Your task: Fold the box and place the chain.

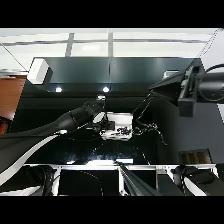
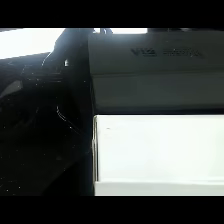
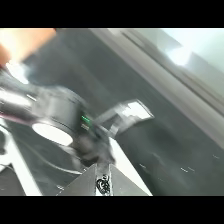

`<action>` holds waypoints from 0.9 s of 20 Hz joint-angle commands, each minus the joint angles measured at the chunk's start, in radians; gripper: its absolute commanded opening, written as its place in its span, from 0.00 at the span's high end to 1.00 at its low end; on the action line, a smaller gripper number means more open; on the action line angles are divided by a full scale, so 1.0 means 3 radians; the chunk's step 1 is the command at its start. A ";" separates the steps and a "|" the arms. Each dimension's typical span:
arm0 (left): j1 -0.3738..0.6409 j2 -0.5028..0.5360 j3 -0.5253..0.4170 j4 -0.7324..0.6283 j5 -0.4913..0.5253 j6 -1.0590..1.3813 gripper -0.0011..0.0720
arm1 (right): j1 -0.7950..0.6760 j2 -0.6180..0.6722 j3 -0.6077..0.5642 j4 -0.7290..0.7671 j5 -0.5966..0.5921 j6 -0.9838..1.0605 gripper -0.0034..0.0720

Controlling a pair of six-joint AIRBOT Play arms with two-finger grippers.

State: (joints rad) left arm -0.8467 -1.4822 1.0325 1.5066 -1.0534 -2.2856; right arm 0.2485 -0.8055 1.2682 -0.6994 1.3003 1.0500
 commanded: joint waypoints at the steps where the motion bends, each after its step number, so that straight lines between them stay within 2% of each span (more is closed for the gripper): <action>1: 0.0003 0.0001 -0.0001 0.0001 0.0004 0.0001 0.95 | 0.0107 -0.0099 0.0131 0.0352 0.0128 0.0188 0.94; 6: 0.0003 0.0001 -0.0001 0.0001 0.0003 0.0001 0.94 | 0.0584 -0.0575 -0.0055 0.0394 0.0015 0.0148 0.94; 9: 0.0003 0.0001 -0.0001 0.0001 0.0004 0.0001 0.94 | 0.0640 -0.0835 -0.0186 0.0198 0.0014 0.0113 0.94; 12: 0.0003 0.0001 -0.0001 0.0000 0.0004 0.0001 0.94 | 0.0640 -0.0926 -0.0425 -0.0165 -0.0025 0.0113 0.94; 18: 0.0003 0.0001 -0.0001 0.0000 0.0003 0.0001 0.94 | 0.0640 -0.0936 -0.1007 -0.0167 -0.0284 0.0112 0.94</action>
State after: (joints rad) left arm -0.8467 -1.4822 1.0325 1.5066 -1.0527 -2.2856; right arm 0.4393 -1.0801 1.0382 -0.7319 1.2560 1.0836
